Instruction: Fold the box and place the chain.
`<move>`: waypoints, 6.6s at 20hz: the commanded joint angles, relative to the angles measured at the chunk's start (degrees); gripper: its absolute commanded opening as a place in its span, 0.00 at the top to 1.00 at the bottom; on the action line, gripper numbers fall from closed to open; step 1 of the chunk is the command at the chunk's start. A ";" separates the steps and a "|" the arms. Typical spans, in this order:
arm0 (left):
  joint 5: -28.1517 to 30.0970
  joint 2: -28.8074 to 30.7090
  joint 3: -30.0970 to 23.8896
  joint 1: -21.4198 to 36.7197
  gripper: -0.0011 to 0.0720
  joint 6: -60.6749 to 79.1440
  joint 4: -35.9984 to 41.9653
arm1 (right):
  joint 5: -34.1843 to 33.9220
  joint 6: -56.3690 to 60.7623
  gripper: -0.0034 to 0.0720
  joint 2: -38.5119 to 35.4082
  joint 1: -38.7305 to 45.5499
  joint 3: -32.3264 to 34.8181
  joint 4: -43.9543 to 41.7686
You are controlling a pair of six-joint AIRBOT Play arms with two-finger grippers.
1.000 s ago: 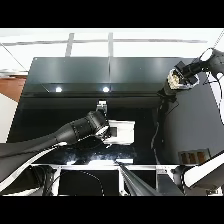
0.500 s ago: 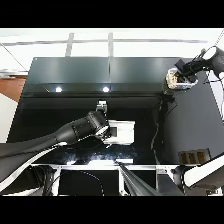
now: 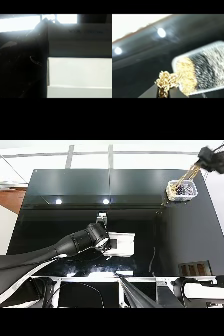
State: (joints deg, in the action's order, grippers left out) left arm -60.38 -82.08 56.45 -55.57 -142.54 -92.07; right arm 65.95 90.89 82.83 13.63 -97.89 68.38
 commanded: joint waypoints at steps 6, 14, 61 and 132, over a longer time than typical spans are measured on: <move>0.13 -0.02 -0.02 0.00 0.94 0.02 -0.04 | 11.78 -14.12 0.91 -20.28 -3.98 0.39 -5.84; 0.13 -0.02 -0.02 0.00 0.94 0.02 -0.04 | 17.51 -14.62 0.91 -32.39 -17.27 6.08 -5.97; 0.13 -0.02 -0.02 -0.04 0.94 0.02 -0.26 | 18.43 -17.22 0.91 -33.77 -35.43 27.19 -21.88; 0.07 -0.02 -0.02 -0.09 0.94 0.02 -0.26 | -1.38 -19.37 0.91 -25.83 -41.51 50.95 -23.10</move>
State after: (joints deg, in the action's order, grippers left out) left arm -60.38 -82.08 56.47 -55.61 -142.54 -92.33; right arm 64.86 71.53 56.88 -27.57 -46.94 44.84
